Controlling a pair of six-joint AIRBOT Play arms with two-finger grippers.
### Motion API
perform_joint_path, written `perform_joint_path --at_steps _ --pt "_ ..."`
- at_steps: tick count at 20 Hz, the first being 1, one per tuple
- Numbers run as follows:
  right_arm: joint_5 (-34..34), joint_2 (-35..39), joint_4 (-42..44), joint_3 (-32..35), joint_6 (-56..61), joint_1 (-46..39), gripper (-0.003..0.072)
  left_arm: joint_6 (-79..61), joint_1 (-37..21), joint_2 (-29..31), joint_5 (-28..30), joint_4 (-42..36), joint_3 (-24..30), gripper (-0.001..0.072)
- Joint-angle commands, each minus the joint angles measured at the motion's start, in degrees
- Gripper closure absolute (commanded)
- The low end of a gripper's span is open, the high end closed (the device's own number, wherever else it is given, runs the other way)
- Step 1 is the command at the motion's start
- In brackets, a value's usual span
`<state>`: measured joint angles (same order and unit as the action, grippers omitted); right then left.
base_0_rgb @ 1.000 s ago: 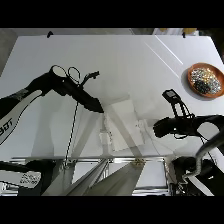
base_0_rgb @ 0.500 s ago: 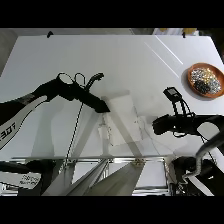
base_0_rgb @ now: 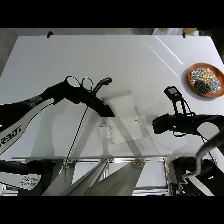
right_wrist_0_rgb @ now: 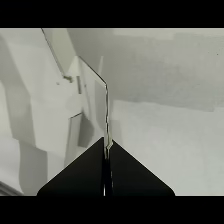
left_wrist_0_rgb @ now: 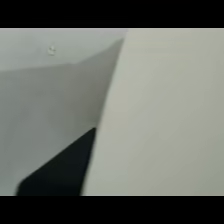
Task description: Fold the box and place the chain.
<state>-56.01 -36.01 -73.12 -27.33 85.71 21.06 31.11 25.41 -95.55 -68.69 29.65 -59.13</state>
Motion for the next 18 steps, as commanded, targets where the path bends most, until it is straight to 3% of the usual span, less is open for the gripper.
perform_joint_path --at_steps 1,4,6,9,13,16,18 --pt "0.13 0.04 0.07 0.02 0.04 0.07 0.0669 -2.86 0.61 -0.31 -0.15 -1.73 -0.02 0.0673" --pt "0.11 0.07 1.38 -0.11 -0.02 0.07 0.0643 -5.16 0.26 0.55 1.36 -1.7 -0.07 0.0707" --pt "-0.31 0.07 1.6 -1.29 -0.02 0.07 0.0484 -12.31 0.68 2.91 3.39 -1.42 -0.07 0.0708" --pt "-0.39 0.17 0.48 -4.57 -0.7 0.04 0.0483 -25.35 2.71 7.56 4.96 3.69 -0.07 0.0707" --pt "-0.57 0.17 -3.91 -7.76 -0.68 0.04 0.0484 -14.93 6.25 9.25 11.98 14.93 -0.04 0.0709" --pt "-2.6 0.15 -4.46 -7.76 -0.66 0.07 0.0485 -0.98 8.63 10.8 9.64 23.54 0.61 0.0716" --pt "-3.54 0.15 -5.09 -7.76 -0.66 0.04 0.0485 -1.38 10.1 15.08 10.12 23.06 4.35 0.0716"
